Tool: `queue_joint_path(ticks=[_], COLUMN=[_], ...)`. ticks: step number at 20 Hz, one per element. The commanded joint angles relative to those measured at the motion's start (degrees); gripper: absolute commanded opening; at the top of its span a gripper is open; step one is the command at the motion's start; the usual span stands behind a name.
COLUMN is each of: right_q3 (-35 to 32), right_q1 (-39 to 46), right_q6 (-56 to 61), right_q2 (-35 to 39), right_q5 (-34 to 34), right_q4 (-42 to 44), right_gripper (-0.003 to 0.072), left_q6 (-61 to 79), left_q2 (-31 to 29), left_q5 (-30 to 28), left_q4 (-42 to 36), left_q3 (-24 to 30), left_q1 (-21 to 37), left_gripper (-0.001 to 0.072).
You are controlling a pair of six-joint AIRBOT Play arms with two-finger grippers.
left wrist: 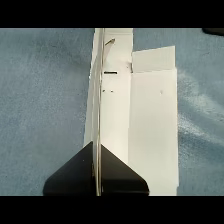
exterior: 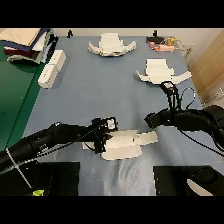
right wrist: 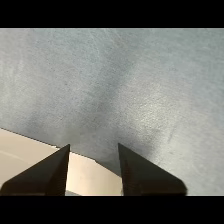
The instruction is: Fold the box.
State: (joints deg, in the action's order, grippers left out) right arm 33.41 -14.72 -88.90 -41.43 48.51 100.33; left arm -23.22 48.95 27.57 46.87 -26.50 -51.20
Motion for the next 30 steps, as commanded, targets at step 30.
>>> queue_joint_path(ticks=[30], right_q3=[0.07], right_q1=[-0.02], right_q6=[-0.02], right_q2=[-0.04], right_q5=[1.92], right_q4=[-0.04], right_gripper=[0.0462], left_q6=[4.87], left_q2=[2.38], left_q5=[7.98], left_q4=[0.85], left_q3=[-3.72], left_q1=[0.13], left_gripper=[0.0013])
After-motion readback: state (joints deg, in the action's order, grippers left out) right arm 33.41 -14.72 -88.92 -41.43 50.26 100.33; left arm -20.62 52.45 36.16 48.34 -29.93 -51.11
